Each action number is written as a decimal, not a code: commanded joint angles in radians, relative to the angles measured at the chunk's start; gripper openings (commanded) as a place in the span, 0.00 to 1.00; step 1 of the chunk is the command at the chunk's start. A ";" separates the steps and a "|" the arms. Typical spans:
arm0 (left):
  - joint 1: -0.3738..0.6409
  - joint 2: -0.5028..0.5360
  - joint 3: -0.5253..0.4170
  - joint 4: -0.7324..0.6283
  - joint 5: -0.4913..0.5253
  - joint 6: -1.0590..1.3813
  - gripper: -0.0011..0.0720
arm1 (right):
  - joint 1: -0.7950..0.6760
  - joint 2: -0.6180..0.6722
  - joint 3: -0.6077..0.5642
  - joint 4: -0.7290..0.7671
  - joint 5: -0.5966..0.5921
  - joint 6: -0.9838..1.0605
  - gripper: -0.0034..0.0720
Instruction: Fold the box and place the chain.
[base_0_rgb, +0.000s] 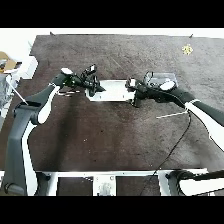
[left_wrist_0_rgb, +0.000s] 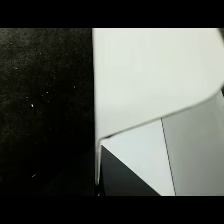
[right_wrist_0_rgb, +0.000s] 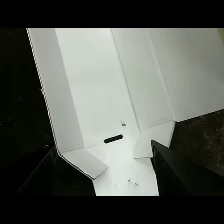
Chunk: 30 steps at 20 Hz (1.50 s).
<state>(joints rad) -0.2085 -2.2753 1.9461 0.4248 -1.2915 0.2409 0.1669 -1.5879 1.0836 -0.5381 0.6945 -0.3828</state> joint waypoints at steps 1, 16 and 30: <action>0.000 0.000 0.000 0.000 -0.002 0.000 0.03 | -0.035 -0.051 0.082 0.015 0.093 0.031 0.89; 0.000 0.000 0.000 0.000 -0.001 0.000 0.03 | -0.077 -0.341 0.423 0.004 0.393 0.130 0.92; 0.000 0.000 0.000 0.000 -0.001 0.000 0.03 | -0.058 -0.503 0.564 -0.001 0.495 0.133 0.91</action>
<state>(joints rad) -0.2085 -2.2753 1.9461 0.4248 -1.2922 0.2409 0.1020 -2.0724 1.6272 -0.5373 1.1721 -0.2493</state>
